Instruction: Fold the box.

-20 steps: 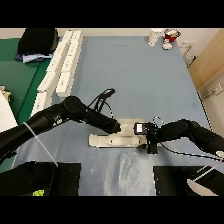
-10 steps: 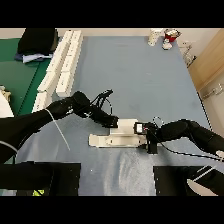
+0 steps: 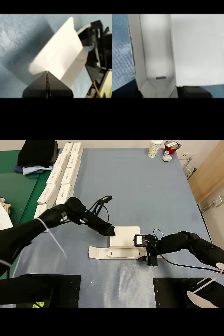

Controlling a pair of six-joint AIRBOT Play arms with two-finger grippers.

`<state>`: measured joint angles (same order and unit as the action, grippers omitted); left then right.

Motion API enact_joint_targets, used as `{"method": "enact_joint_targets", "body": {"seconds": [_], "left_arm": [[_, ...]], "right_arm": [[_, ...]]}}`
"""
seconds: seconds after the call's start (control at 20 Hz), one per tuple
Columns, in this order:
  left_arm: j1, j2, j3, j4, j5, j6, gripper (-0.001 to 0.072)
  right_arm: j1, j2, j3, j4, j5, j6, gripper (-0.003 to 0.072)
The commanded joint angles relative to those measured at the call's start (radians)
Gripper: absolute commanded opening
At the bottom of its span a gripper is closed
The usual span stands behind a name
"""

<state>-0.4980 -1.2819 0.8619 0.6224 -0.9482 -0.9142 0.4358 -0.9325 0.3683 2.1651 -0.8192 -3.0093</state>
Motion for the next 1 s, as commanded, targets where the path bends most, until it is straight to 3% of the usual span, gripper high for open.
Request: {"method": "enact_joint_targets", "body": {"seconds": [0.0, 0.1, 0.25, 0.45, 0.5, 0.55, 0.6, 0.8, 0.95], "left_arm": [[0.016, 0.165, -0.004, 0.164, -0.071, 0.05, 0.0013], [-0.026, 0.306, -0.077, 0.219, -0.066, 0.09, 0.0013], [-0.113, 0.503, -0.24, 0.225, 0.039, 0.115, 0.0013], [-0.213, 0.649, -0.385, 0.274, 0.085, 0.258, 0.0019], [-0.228, 0.652, -0.401, 0.285, 0.085, 0.302, 0.0259], [-0.236, 0.648, -0.411, 0.288, 0.087, 0.329, 0.0579], [-0.238, 0.641, -0.419, 0.29, 0.089, 0.362, 0.0662], [-0.22, 0.574, -0.454, 0.279, 0.166, 0.53, 0.0662], [-0.197, 0.489, -0.463, 0.183, 0.252, 0.72, 0.0662]], "right_arm": [[0.001, 0.001, 0.001, 0.0, 0.0, 0.001, 0.052], [0.001, 0.001, 0.001, 0.0, 0.0, 0.001, 0.0521], [0.001, 0.001, 0.001, 0.0, 0.0, 0.001, 0.052], [0.001, 0.001, 0.001, 0.0, 0.0, 0.001, 0.052], [0.001, 0.001, 0.001, 0.0, 0.0, 0.001, 0.052], [0.001, 0.001, 0.001, 0.0, 0.0, 0.001, 0.052], [0.001, 0.001, 0.001, 0.0, 0.0, 0.001, 0.052], [0.001, 0.001, 0.001, 0.0, 0.0, 0.001, 0.052], [0.001, 0.001, 0.001, 0.0, 0.0, 0.001, 0.052]]}}
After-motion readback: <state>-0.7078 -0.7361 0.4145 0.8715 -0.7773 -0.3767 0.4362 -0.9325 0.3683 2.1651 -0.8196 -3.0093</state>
